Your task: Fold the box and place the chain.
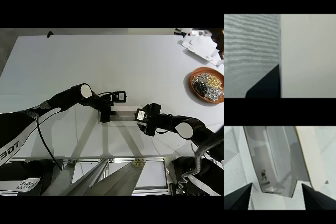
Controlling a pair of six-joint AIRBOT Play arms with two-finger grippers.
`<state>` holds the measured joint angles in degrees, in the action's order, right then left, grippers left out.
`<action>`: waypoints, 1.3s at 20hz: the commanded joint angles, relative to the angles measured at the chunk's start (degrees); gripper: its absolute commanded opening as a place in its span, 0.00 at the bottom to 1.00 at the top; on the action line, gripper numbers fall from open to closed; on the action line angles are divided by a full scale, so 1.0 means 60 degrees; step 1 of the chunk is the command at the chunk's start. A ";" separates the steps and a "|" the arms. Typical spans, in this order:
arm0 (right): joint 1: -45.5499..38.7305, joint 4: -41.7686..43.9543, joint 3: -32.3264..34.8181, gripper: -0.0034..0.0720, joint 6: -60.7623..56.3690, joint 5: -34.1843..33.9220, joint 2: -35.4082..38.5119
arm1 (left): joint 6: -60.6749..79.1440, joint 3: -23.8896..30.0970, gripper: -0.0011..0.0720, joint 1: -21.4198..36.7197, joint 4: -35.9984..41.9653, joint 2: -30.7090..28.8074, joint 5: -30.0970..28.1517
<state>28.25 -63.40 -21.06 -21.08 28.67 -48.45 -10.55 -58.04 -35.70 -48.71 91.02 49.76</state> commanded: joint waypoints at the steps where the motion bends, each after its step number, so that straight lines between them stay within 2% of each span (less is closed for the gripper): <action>1: 0.0011 0.0069 0.0000 0.99 0.0022 -0.0036 -0.0102 | 0.0000 0.0000 0.03 0.0004 0.0000 -0.0004 0.0036; 6: -0.0029 0.0066 0.0000 0.99 0.0040 -0.0393 -0.0164 | 0.0000 0.0000 0.03 0.0004 0.0004 -0.0004 0.0036; 9: -0.0594 0.0153 0.0000 0.99 0.0142 -0.0393 -0.0168 | -0.0004 -0.0004 0.03 0.0004 0.0004 -0.0004 0.0036; 14: -0.0918 0.2226 0.0000 0.99 0.2463 0.0047 -0.0186 | -0.0004 0.0000 0.03 0.0004 0.0011 -0.0004 0.0033; 21: -0.0918 0.2448 0.0000 0.98 0.3198 -0.0124 -0.1504 | -0.0215 0.0000 0.03 0.0004 0.0040 -0.0007 0.0040; 26: -0.0918 0.3799 0.0000 0.98 0.4605 -0.0222 -0.1628 | -0.0215 -0.0004 0.03 0.0004 0.0036 -0.0004 0.0044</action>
<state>22.76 -45.04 -21.06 1.54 27.49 -57.36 -11.64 -58.04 -35.68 -48.49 91.02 49.95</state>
